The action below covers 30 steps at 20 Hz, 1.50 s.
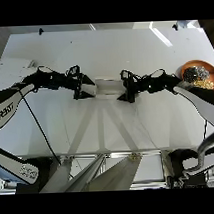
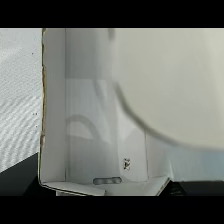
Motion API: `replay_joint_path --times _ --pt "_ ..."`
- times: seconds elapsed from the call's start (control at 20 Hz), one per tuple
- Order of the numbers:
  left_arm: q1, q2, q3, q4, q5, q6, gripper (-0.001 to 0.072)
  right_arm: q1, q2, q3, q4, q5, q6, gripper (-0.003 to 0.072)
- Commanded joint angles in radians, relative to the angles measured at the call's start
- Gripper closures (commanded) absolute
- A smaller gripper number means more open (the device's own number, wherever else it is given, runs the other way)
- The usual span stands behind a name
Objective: Fold the box and place the chain.
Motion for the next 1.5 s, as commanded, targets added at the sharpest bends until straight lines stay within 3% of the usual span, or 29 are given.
replay_joint_path --times 0.0,0.3,0.85,1.0,1.1,1.15,1.45 --pt "-0.019 0.001 0.002 -0.001 0.028 -0.011 0.0015 0.001 0.000 0.000 0.000 0.000 0.000 0.0166" --pt "-0.064 0.002 0.003 0.002 0.074 -0.021 0.0015 0.001 0.000 0.000 0.000 0.000 0.000 0.0166" --pt "-0.152 0.014 0.003 0.134 0.224 -0.116 0.0041 0.001 0.000 0.000 0.000 0.000 0.000 0.0166" --pt "-0.158 0.014 0.003 0.135 0.245 -0.132 0.0186 0.001 0.000 0.000 0.000 0.000 0.000 0.0166" --pt "-0.158 0.014 0.003 0.134 0.244 -0.132 0.0373 0.001 0.000 0.000 0.000 0.000 0.000 0.0166" --pt "-0.158 0.014 0.003 0.134 0.245 -0.132 0.0408 0.001 0.000 0.000 0.000 0.000 0.000 0.0166" --pt "-0.158 0.014 0.003 0.134 0.244 -0.132 0.0413 0.001 0.000 0.000 0.000 0.000 0.000 0.0166"
